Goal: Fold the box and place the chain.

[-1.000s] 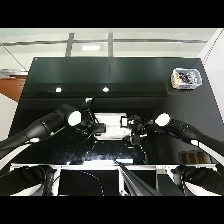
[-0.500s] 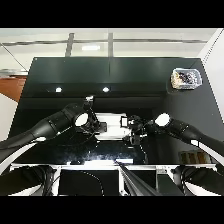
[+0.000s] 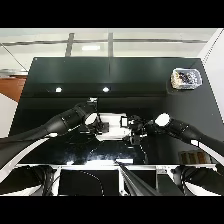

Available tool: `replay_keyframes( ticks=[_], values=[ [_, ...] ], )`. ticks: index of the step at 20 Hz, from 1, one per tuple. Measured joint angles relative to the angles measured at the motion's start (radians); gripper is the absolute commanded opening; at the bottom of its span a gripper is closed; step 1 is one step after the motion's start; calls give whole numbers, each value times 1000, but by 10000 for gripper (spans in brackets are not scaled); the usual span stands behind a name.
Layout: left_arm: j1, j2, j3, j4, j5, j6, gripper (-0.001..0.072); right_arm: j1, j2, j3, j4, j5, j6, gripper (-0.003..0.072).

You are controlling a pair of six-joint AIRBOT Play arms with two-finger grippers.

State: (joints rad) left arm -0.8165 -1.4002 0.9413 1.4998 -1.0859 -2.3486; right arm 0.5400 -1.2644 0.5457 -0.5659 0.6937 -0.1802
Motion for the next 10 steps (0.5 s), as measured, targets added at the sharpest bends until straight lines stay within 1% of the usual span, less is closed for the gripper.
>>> replay_keyframes(
  ticks=[5,7,10],
  values=[
    [-1,-6,4,3,10,-14,269,0,0,0,0,0,0,312],
    [-1,-6,4,3,18,-17,118,0,0,0,0,0,0,312],
    [-3,-6,4,3,21,-18,104,0,0,0,0,0,0,312]
  ],
)
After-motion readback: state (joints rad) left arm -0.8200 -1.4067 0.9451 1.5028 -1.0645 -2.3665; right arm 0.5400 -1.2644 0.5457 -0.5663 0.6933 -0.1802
